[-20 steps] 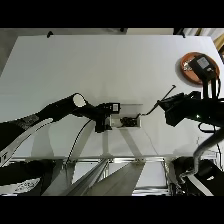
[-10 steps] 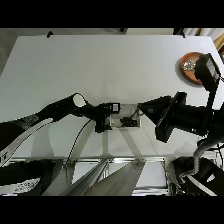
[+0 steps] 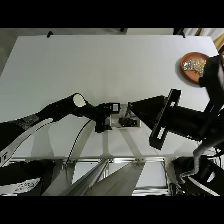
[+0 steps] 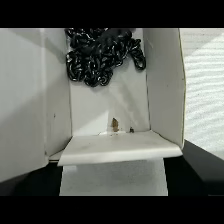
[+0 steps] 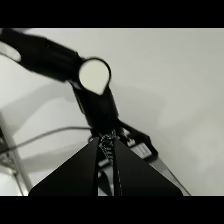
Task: Fold the box and place the chain.
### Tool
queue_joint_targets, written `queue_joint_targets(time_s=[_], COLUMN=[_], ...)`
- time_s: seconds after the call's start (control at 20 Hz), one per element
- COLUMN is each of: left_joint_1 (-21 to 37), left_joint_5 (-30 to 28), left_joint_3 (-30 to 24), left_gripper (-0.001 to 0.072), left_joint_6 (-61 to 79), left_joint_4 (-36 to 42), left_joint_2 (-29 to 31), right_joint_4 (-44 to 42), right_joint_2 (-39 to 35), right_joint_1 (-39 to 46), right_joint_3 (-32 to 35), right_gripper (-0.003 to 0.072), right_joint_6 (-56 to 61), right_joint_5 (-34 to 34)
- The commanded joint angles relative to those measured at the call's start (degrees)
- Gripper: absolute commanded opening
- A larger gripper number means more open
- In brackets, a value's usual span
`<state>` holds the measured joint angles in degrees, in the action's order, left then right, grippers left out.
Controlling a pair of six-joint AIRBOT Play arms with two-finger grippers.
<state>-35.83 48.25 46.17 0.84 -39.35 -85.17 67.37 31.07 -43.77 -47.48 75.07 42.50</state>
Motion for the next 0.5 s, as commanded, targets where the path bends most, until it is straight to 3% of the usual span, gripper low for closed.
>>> queue_joint_targets(time_s=[0.0,0.25,0.45], left_joint_1=[0.0,0.0,0.0], left_joint_5=[0.0,0.0,0.0], left_joint_3=[0.0,0.0,0.0], left_gripper=[0.0010,0.0010,0.0010], left_joint_6=[0.0,0.0,0.0], left_joint_4=[0.0,0.0,0.0], left_joint_2=[0.0,0.0,0.0], right_joint_4=[4.8,4.8,4.8], right_joint_2=[1.7,9.0,15.2], right_joint_1=[-0.4,-0.4,-0.4], right_joint_3=[2.1,8.0,9.8], right_gripper=[0.0015,0.0016,0.0015], right_joint_6=[2.0,2.0,2.3], right_joint_5=[1.0,-7.1,-9.4])
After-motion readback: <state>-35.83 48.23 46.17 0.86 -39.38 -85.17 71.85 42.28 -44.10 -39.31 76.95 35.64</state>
